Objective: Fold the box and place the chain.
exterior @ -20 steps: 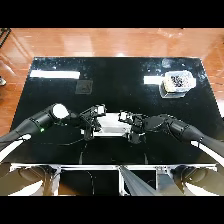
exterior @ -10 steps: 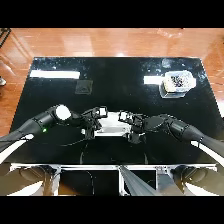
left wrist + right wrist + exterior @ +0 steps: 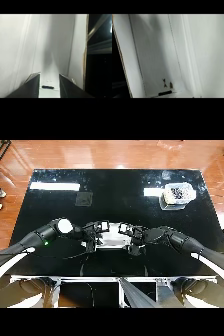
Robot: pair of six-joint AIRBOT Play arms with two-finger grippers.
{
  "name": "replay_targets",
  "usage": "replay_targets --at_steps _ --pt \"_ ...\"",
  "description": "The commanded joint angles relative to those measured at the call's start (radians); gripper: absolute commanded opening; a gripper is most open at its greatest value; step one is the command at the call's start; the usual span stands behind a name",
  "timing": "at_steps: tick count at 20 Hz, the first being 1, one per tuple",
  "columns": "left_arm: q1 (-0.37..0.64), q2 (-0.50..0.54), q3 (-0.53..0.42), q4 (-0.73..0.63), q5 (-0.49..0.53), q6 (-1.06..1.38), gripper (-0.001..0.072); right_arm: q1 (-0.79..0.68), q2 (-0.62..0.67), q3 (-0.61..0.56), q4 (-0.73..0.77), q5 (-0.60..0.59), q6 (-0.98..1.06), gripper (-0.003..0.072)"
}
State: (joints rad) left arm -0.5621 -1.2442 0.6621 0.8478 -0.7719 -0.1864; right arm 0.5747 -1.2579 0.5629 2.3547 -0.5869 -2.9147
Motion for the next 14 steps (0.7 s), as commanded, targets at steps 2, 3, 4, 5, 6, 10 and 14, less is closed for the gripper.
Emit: replay_targets --at_steps 2,3,4,5,6,10,14 --pt "-0.001 0.0 0.0 0.004 -0.046 0.001 0.0232 0.001 0.0 0.0 0.001 0.0 0.001 0.025" --pt "-0.001 0.0 0.0 0.004 -0.045 0.001 0.0342 0.001 0.0 0.0 0.001 0.0 0.001 0.025" --pt "-0.001 0.0 0.0 0.004 -0.043 0.0 0.0462 0.001 0.0 0.0 0.001 0.0 0.001 0.025" --pt "-0.001 0.0 0.0 0.007 -0.043 0.0 0.0469 0.001 0.0 0.0 0.001 0.0 0.001 0.025" --pt "-0.001 0.0 0.0 0.008 -0.044 0.0 0.0359 0.001 0.0 0.0 0.001 0.0 0.001 0.025" --pt "0.045 0.064 0.002 0.131 -0.076 -0.151 0.0025 0.001 0.0 0.0 0.001 0.0 0.001 0.025" --pt "0.217 0.249 0.002 0.245 -0.103 -0.469 0.0025 0.001 0.0 0.0 0.001 0.001 0.001 0.025"
